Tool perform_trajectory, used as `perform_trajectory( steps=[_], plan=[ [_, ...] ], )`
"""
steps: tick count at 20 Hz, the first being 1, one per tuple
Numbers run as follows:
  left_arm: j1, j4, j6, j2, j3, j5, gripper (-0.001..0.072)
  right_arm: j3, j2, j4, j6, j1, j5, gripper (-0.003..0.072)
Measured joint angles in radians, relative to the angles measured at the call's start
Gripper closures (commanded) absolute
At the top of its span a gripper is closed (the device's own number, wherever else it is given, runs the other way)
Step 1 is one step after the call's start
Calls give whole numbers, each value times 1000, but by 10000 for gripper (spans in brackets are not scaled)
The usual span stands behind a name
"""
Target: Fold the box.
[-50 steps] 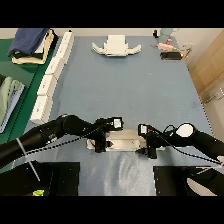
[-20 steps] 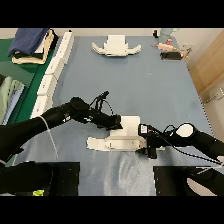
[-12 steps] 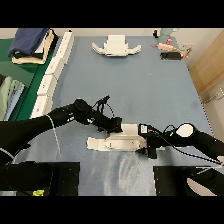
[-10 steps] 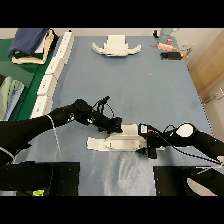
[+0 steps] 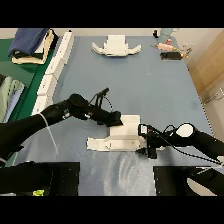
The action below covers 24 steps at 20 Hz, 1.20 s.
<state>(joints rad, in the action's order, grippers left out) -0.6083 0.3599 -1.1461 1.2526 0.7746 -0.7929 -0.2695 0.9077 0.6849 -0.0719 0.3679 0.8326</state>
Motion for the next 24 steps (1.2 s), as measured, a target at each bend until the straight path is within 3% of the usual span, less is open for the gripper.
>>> perform_trajectory(
  steps=[4, 8, 11, 15, 16, 17, 18, 24],
  plan=[
    [108, 60, 46, -162, 16, -63, 695, 0, 0, 0, 0, 0, 0, 113],
    [155, 266, 111, -315, 19, -228, 695, 0, 0, 0, 0, 0, 0, 113],
    [123, 395, 219, -403, 8, -307, 695, 0, 0, 0, 0, 0, 0, 113],
    [5, 503, 378, -472, -55, -324, 692, 0, 0, 0, 0, 0, 0, 113],
    [-13, 506, 437, -481, -81, -324, 522, 0, 0, 0, 0, 0, 0, 113],
    [-18, 498, 510, -488, -117, -319, 208, 0, 0, 0, 0, 0, 0, 113],
    [-16, 484, 581, -492, -157, -307, 102, 0, 0, 0, 0, 0, 0, 113],
    [32, 367, 986, -497, -369, -106, 100, 0, 0, 0, 0, 0, -2, 112]
  ],
)
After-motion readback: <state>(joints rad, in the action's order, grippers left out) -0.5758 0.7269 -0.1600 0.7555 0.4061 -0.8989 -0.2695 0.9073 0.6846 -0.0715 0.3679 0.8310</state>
